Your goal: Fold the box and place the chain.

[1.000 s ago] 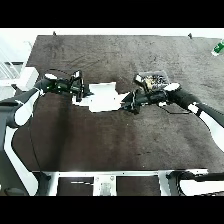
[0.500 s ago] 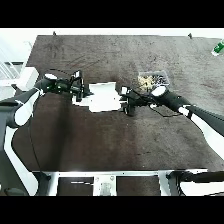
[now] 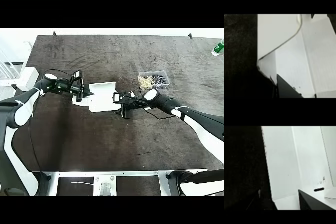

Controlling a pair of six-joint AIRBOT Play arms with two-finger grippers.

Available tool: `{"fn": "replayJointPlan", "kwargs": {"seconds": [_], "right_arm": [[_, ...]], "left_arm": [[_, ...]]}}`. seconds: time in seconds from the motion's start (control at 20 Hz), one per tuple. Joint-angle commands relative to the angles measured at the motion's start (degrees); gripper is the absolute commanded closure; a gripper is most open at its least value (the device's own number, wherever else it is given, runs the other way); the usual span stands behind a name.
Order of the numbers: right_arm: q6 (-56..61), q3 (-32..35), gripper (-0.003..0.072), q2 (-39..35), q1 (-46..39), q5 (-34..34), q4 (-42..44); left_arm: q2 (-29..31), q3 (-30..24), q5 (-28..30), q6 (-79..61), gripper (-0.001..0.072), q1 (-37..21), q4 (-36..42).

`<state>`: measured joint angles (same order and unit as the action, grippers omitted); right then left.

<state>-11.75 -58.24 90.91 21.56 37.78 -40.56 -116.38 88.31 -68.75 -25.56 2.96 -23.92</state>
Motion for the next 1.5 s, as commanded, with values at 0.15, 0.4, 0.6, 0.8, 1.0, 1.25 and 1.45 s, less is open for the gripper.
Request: {"fn": "replayJointPlan", "kwargs": {"seconds": [0.15, 0.4, 0.6, 0.8, 1.0, 1.25, 1.45], "right_arm": [[1.18, -1.14, 0.0104, 0.59, 0.31, -6.67, 0.2], [1.4, -3.41, 0.0104, -0.66, -0.85, -6.91, 2.62], [1.33, -5.01, 0.0104, -0.63, -1.81, -6.88, 4.55], [0.26, -5.14, 0.0103, -0.52, -1.88, -6.91, 4.55], [0.33, -7.74, 0.0103, 2.38, -2.32, -4.44, 4.52], [0.26, -10.38, 0.0102, 4.0, -5.25, 0.26, 4.55], [0.13, -12.9, 0.0103, 5.62, -5.7, 3.32, 4.55]], "left_arm": [[0.0, 0.0, -0.02, 0.07, 0.069, 0.02, 0.13], [0.0, 0.0, -0.02, 0.04, 0.069, 0.02, 0.13], [0.0, 0.0, 0.22, 0.04, 0.069, 0.04, 0.13], [0.0, 0.0, 0.22, 0.04, 0.069, 0.02, 0.13], [0.0, 0.02, 0.2, 0.04, 0.069, 0.02, 0.13], [0.0, 0.02, 0.26, 0.04, 0.0689, 0.02, 0.13], [0.0, 0.0, 0.26, 0.04, 0.069, 0.04, 0.13]]}}
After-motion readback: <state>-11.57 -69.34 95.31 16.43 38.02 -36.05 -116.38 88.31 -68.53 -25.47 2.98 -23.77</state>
